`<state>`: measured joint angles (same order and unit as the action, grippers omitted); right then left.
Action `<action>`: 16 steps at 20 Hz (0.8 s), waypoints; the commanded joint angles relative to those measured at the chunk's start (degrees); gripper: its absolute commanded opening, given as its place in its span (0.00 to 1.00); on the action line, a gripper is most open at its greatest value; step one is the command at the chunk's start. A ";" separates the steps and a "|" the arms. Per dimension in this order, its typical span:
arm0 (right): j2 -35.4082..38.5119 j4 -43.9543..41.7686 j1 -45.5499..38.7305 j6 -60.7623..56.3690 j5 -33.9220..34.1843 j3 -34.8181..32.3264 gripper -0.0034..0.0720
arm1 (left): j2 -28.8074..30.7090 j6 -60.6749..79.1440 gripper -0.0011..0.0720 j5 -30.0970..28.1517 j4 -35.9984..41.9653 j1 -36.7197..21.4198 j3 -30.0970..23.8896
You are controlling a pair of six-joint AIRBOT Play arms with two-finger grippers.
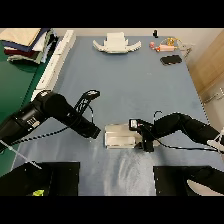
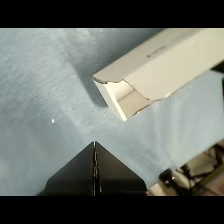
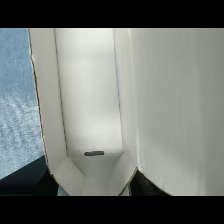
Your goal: Fold the box.
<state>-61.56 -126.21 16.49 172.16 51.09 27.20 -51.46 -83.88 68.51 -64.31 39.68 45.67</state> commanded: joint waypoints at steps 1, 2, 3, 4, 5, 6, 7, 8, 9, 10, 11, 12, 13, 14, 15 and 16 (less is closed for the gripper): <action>-0.02 -0.02 0.04 -0.02 0.00 -0.02 0.72 | 1.60 32.15 0.03 -1.68 8.11 -5.66 -4.07; -0.02 -0.02 0.04 -0.02 -0.02 -0.02 0.72 | 1.77 36.30 0.03 -2.08 7.85 -5.79 -4.39; -0.02 -0.02 0.04 -0.02 0.00 -0.02 0.72 | 1.81 40.17 0.03 -2.14 7.87 -6.12 -4.98; -0.04 -0.02 0.04 -0.02 0.00 -0.02 0.72 | 1.81 43.93 0.03 -2.19 7.98 -6.86 -6.01; -0.02 -0.02 0.04 -0.02 0.00 -0.02 0.72 | 1.81 46.97 0.16 -2.93 8.00 -8.22 -7.78; -0.02 -0.02 0.04 -0.02 0.00 -0.02 0.72 | 1.81 49.20 0.59 -5.31 8.20 -9.62 -10.08; -0.02 -0.02 0.04 -0.02 0.00 -0.02 0.72 | 1.81 52.63 0.87 -8.74 8.37 -10.84 -12.81; -0.02 -0.02 0.04 -0.02 0.00 -0.02 0.72 | 1.81 57.24 0.94 -10.82 8.63 -11.34 -15.04; -0.02 -0.02 0.04 -0.02 0.00 -0.02 0.72 | 1.81 62.66 0.94 -13.03 9.75 -11.43 -17.22; -0.02 -0.02 0.04 -0.02 0.00 -0.02 0.72 | 1.79 68.48 0.94 -15.23 13.03 -11.43 -19.15; -0.02 -0.02 0.04 -0.02 0.00 -0.02 0.72 | 1.79 74.73 0.94 -18.21 17.92 -11.41 -20.98; -0.02 -0.02 0.04 -0.02 0.00 -0.02 0.72 | 1.79 79.06 0.94 -20.92 22.93 -11.41 -22.36; -0.02 -0.02 0.04 -0.02 0.00 -0.02 0.72 | 1.79 81.72 0.94 -23.45 27.10 -11.04 -23.34; -0.02 -0.02 0.04 -0.02 0.00 -0.02 0.72 | 1.75 83.08 0.94 -25.03 28.48 -10.19 -23.67; -0.02 -0.02 0.04 -0.02 0.00 -0.02 0.72 | 1.44 85.05 0.94 -25.75 28.63 -8.98 -23.65; -0.02 -0.02 0.04 -0.02 0.00 -0.02 0.72 | 1.01 86.75 0.94 -26.27 28.63 -7.61 -23.65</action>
